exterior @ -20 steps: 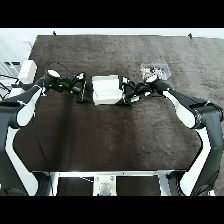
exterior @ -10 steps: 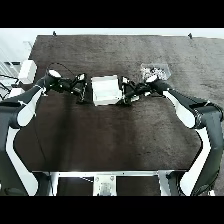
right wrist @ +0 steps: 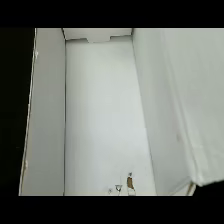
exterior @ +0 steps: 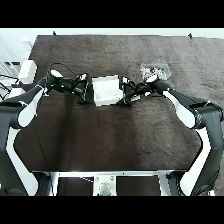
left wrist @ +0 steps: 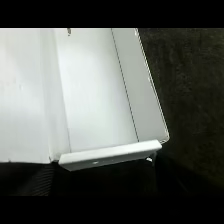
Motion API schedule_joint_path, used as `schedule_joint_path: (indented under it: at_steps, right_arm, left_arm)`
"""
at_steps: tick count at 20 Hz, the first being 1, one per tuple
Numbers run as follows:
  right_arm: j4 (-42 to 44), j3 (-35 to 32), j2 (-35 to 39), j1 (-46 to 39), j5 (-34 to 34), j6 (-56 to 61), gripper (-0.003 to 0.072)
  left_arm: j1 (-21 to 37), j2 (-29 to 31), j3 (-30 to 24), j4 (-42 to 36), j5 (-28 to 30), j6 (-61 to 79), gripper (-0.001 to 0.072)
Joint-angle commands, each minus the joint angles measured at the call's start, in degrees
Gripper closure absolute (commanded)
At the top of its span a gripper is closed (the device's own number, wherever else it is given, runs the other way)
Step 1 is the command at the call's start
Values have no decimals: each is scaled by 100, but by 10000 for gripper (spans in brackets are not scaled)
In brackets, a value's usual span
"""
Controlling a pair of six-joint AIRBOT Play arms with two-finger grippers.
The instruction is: Fold the box and place the chain.
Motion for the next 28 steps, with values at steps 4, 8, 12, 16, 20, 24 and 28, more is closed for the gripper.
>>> schedule_joint_path:
  at_steps: [4,8,12,16,20,24,28]
  right_arm:
    - [0,-2,0,7,4,0,51]
    - [0,-2,0,7,4,0,51]
    - [0,-2,0,7,4,0,51]
    - [0,-2,0,7,4,0,51]
    - [0,-2,0,7,4,0,51]
    - [0,-2,0,7,4,0,51]
    - [0,-2,0,7,4,0,51]
  left_arm:
    - [-4,-4,-2,94,-122,-214,4]
    - [-7,-4,-2,131,-164,-197,3]
    - [-7,-4,-2,136,-146,-149,1]
    - [-7,-4,-2,133,-221,-166,-7]
    - [-4,-4,-2,17,-186,-291,-7]
    - [-7,-4,-2,-114,50,-422,-7]
    - [-20,-4,-2,-149,162,-422,-6]
